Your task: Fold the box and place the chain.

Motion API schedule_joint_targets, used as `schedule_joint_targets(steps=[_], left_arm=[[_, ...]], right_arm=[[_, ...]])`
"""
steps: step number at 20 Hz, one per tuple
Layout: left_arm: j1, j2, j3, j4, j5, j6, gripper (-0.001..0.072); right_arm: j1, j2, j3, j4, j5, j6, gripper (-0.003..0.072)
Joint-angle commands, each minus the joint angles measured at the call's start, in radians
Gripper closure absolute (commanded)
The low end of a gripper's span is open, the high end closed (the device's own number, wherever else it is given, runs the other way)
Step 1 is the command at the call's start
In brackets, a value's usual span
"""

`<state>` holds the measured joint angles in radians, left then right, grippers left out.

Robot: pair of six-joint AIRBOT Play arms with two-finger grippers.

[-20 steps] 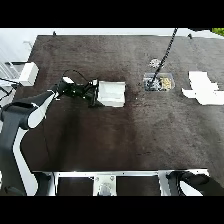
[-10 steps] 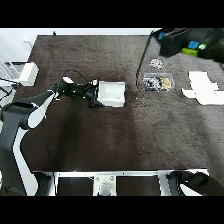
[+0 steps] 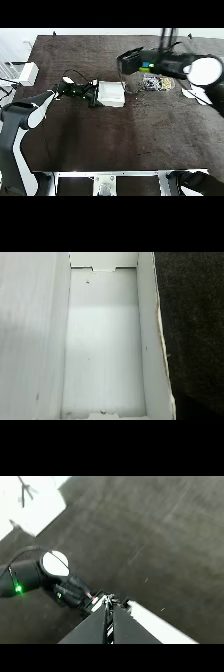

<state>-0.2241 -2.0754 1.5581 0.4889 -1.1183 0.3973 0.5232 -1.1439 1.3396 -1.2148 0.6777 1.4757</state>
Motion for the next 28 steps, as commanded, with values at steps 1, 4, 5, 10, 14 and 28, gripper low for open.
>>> schedule_joint_targets(steps=[1, 4, 5, 10, 14, 28], left_arm=[[-0.001, 0.000, 0.000, 0.000, 0.000, 0.000, 0.0412], [0.000, 0.000, 0.000, 0.000, 0.000, 0.000, 0.0411], [0.000, 0.000, 0.000, 0.000, 0.000, 0.000, 0.0412], [0.000, 0.000, 0.000, 0.000, 0.000, 0.000, 0.0411], [0.000, 0.000, 0.000, 0.000, 0.000, 0.000, 0.0412], [0.000, 0.000, 0.000, 0.000, 0.000, 0.000, 0.0411]], right_arm=[[0.017, -0.115, -0.019, 0.038, -0.029, 0.002, 0.0681], [0.018, -0.221, -0.064, 0.106, -0.051, -0.003, 0.0683], [0.018, -0.257, -0.082, 0.137, -0.069, -0.021, 0.0682], [0.018, -0.410, -0.138, 0.183, -0.129, -0.049, 0.0682], [0.000, -0.438, -0.140, 0.179, -0.133, -0.082, 0.0359], [-0.492, -0.187, -0.398, 0.111, -0.156, 0.058, 0.0187]])
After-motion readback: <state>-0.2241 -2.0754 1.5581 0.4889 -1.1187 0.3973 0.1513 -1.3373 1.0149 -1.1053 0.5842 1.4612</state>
